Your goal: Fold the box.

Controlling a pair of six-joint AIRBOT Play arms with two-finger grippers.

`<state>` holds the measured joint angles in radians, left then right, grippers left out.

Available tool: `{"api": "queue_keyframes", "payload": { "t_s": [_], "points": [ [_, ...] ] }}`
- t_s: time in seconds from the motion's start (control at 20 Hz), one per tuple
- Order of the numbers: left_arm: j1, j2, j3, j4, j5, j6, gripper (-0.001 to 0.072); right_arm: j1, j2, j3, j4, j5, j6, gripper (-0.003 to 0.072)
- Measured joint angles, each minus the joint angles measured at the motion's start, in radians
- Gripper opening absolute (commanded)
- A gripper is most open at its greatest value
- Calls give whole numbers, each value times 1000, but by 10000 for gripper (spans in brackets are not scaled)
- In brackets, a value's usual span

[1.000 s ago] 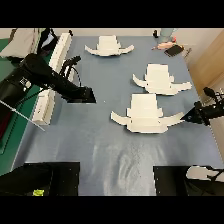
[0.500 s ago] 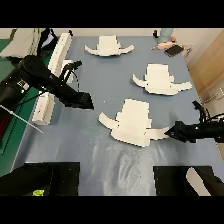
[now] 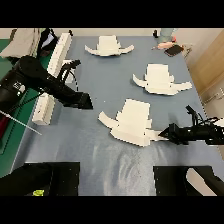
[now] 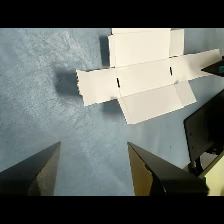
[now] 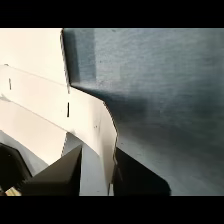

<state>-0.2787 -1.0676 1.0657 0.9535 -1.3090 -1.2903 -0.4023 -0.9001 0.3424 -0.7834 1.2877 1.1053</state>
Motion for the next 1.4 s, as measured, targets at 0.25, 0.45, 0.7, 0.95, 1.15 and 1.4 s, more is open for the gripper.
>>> {"api": "queue_keyframes", "payload": {
  "t_s": [0.25, 0.45, 0.7, 0.95, 1.15, 1.4],
  "points": [
    [1, -1, 0, -6, -9, -5, 657, 40, -84, 2, 104, 18, -111, 1],
    [47, -42, 0, -10, -56, -8, 657, 166, -19, -15, 126, 16, -146, 1],
    [97, -146, -1, -24, -93, 34, 657, 340, 145, -35, 106, -104, -115, 1],
    [108, -284, -37, -154, -35, 140, 656, 429, 200, -39, 56, -138, -65, 1],
    [109, -391, -66, -266, 42, 253, 656, 480, 210, -39, 49, -142, -49, 1],
    [76, -482, -75, -359, 63, 371, 656, 514, 212, -39, 58, -156, -31, 1]
  ]
}}
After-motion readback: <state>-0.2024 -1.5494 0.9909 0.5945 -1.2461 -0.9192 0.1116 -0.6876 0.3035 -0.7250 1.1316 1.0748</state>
